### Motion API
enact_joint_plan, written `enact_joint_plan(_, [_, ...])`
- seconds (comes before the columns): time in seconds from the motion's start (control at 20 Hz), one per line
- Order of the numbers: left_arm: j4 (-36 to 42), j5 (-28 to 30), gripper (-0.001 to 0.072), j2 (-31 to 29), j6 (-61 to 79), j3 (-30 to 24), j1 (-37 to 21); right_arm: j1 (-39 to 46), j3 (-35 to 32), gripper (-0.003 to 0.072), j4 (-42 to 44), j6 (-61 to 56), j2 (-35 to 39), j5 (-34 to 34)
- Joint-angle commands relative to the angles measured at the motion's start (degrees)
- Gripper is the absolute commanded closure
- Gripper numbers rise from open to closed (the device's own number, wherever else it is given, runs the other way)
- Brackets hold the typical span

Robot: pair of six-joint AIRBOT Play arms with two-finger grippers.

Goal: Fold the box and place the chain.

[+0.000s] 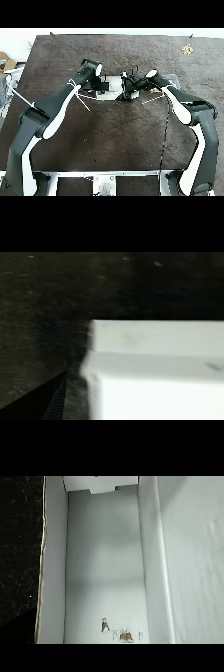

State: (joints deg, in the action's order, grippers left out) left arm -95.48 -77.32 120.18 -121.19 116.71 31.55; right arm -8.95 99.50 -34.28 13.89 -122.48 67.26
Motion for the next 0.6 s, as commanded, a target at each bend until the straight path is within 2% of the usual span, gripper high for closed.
enact_joint_plan(0.0, [-5.3,-2.1,0.0312,1.6,-4.4,0.6,0.6,0.0,0.0,0.0260,0.0,0.0,0.0,0.0])
enact_joint_plan(0.15, [-5.3,-1.0,0.0359,1.8,-4.4,0.7,0.6,0.0,0.0,0.0260,0.0,0.0,0.0,0.0])
enact_joint_plan(0.4, [-2.6,3.0,0.0370,1.9,-4.3,0.6,0.6,0.0,0.0,0.0261,0.0,0.0,0.0,0.0])
enact_joint_plan(0.5, [-2.7,3.6,0.0678,1.9,-4.3,0.6,0.6,0.0,0.0,0.0260,0.0,0.0,0.0,0.0])
enact_joint_plan(0.55, [-2.5,3.7,0.0698,1.9,-4.3,0.6,0.6,0.0,0.0,0.0260,0.0,0.0,0.0,0.0])
